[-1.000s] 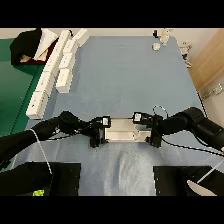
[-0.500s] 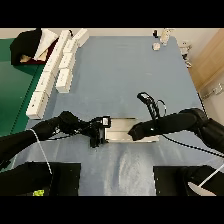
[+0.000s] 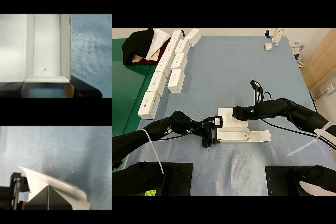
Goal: Fold the box.
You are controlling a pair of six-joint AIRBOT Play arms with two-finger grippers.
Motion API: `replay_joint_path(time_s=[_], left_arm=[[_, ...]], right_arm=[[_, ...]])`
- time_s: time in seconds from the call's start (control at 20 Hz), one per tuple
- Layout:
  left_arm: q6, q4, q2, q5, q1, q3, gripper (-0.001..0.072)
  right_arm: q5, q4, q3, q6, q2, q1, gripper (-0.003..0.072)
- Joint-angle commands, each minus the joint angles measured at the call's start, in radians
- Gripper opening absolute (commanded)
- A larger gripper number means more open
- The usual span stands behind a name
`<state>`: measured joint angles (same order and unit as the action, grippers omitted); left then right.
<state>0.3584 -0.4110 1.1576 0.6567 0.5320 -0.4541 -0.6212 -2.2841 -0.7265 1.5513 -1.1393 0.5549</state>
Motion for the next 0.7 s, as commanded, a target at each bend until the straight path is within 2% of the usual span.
replay_joint_path(time_s=[0.0, 0.2, 0.65], left_arm=[[0.000, 0.000, 0.000, 0.000, 0.000, -0.001, 0.0471], [0.000, 0.000, 0.000, 0.000, 0.000, -0.001, 0.0472], [0.000, 0.000, 0.000, 0.000, 0.000, -0.001, 0.0471]], right_arm=[[-0.043, -0.002, -0.013, -0.006, -0.094, -0.013, 0.0001], [-0.084, -0.002, -0.013, 0.022, -0.175, 0.013, 0.0001], [-0.098, 0.006, -0.014, 0.111, -0.155, 0.012, 0.0001]])
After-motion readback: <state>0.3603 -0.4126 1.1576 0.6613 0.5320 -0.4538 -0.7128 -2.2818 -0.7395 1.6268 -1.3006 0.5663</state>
